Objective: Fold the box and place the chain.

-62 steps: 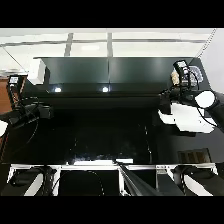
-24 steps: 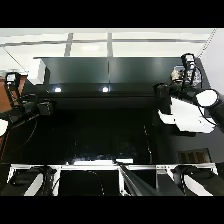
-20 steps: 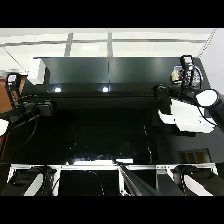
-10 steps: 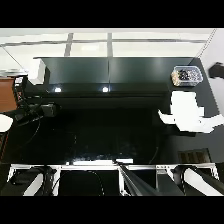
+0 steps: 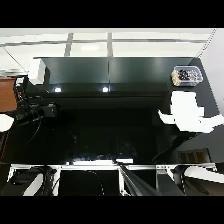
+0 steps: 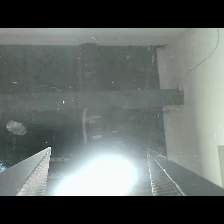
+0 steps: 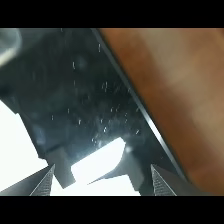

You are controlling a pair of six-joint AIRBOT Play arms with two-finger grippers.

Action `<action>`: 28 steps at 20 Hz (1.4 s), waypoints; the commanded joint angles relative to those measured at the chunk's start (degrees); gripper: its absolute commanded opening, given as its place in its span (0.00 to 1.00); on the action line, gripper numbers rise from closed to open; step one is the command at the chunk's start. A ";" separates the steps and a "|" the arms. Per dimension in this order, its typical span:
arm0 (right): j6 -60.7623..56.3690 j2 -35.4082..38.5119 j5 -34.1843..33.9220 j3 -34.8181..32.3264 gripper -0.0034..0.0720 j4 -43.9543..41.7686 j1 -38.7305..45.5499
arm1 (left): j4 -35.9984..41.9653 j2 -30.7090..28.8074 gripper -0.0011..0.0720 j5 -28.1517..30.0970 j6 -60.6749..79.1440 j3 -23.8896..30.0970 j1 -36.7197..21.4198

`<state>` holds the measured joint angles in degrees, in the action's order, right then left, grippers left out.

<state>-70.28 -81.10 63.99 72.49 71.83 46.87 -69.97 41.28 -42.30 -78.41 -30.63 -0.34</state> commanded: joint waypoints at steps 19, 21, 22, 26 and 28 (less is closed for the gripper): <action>12.70 -11.96 13.81 0.28 0.59 0.98 1.20 | 1.55 0.04 0.98 -0.81 -0.04 0.00 -0.04; 13.81 -11.67 15.26 0.28 0.17 -0.55 1.14 | 1.66 0.04 0.98 -1.36 -0.04 0.00 -0.04; 14.64 -11.45 16.28 0.28 0.07 -1.42 0.92 | 1.66 0.04 0.98 -1.51 -0.04 0.00 -0.04; 15.08 -8.00 16.11 0.26 0.07 -7.76 -2.75 | 1.66 0.04 0.98 -1.46 -0.04 0.00 -0.04; 15.08 -5.84 15.15 0.26 0.07 -13.81 -5.68 | 1.66 0.04 0.98 -1.49 -0.04 0.00 -0.04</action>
<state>-55.68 -89.30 79.42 72.77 65.56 44.18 -68.34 41.28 -43.70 -78.46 -30.63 -0.34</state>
